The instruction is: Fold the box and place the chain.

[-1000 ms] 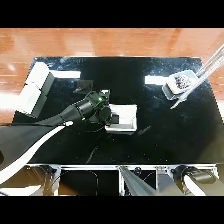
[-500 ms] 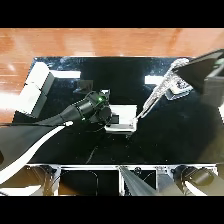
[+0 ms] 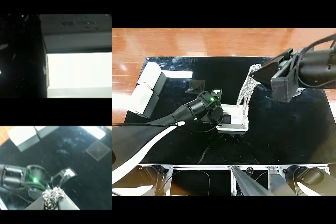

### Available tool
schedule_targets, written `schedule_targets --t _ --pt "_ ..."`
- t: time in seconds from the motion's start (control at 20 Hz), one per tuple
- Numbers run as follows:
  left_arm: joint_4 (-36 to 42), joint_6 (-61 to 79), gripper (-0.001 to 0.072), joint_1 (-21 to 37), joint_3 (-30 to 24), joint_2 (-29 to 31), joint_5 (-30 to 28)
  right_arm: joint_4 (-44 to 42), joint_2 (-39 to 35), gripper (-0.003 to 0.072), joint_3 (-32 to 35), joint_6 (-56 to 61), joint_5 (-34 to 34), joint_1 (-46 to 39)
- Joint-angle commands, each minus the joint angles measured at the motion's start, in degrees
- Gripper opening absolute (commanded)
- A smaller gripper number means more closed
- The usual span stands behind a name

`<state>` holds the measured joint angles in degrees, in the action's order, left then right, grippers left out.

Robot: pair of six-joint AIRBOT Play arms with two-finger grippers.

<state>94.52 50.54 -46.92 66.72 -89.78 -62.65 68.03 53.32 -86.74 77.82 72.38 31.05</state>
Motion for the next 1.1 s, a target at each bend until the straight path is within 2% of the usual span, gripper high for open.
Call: schedule_targets --t 0.0,0.35,0.6,0.7,0.85,1.05 --pt "0.02 0.0 0.0018 0.02 0.02 -0.04 -0.04 -2.23 0.57 0.0024 -0.11 -1.16 -3.23 0.15" --pt "0.07 0.0 0.0018 0.0 0.02 -0.04 -0.09 -2.21 0.59 0.0024 -0.39 -1.36 -8.46 0.13" --pt "0.04 0.0 0.0018 0.02 0.02 -0.04 -0.09 -1.75 0.59 0.0024 -0.39 -1.36 -7.85 0.13" --pt "0.04 0.0 0.0018 0.02 0.02 -0.04 -0.09 -1.05 0.59 0.0024 -0.35 -1.36 -4.61 0.13" --pt "0.04 0.0 0.0018 0.02 0.02 -0.04 -0.09 4.02 0.63 0.0025 1.6 -0.7 4.31 0.13" --pt "0.04 0.0 0.0018 0.02 0.02 -0.04 -0.13 3.74 0.66 0.0024 8.66 -0.66 6.27 0.17"
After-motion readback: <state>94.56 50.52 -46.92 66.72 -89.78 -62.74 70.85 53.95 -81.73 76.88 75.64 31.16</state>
